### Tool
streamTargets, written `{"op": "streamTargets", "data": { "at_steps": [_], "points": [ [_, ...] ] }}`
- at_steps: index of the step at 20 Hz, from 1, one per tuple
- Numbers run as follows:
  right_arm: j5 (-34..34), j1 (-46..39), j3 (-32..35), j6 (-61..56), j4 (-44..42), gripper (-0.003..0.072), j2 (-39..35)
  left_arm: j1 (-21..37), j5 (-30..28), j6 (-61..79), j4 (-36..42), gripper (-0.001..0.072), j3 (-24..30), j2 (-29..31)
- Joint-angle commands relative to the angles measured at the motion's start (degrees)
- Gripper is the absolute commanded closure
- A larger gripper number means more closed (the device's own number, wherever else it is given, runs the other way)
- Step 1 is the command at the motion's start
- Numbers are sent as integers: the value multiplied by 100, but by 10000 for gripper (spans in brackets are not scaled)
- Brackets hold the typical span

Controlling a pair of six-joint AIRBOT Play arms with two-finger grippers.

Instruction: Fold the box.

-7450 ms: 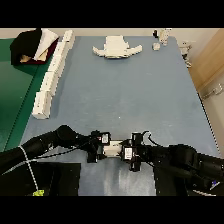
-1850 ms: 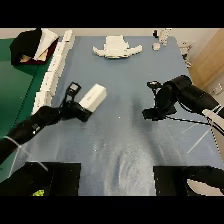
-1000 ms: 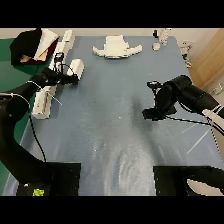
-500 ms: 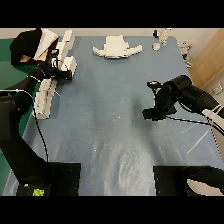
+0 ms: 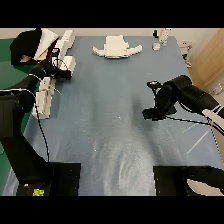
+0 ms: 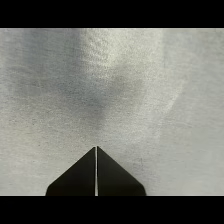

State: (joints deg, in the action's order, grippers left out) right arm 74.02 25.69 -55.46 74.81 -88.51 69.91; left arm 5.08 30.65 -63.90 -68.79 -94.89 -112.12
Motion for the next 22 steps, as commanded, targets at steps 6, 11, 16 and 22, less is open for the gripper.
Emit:
{"op": "streamTargets", "data": {
  "at_steps": [6,11,16,22],
  "points": [
    [-2,-2,-4,0,0,670,2,-2,-13,-7,-61,200,-35,-7],
    [-2,-2,-4,0,0,670,2,-11,7,-28,-59,13,-35,-4],
    [-2,-2,-4,0,0,670,2,17,278,-24,-72,12,-46,76],
    [-2,-2,-4,0,0,670,2,175,1698,-24,-151,13,-269,570]
  ]
}}
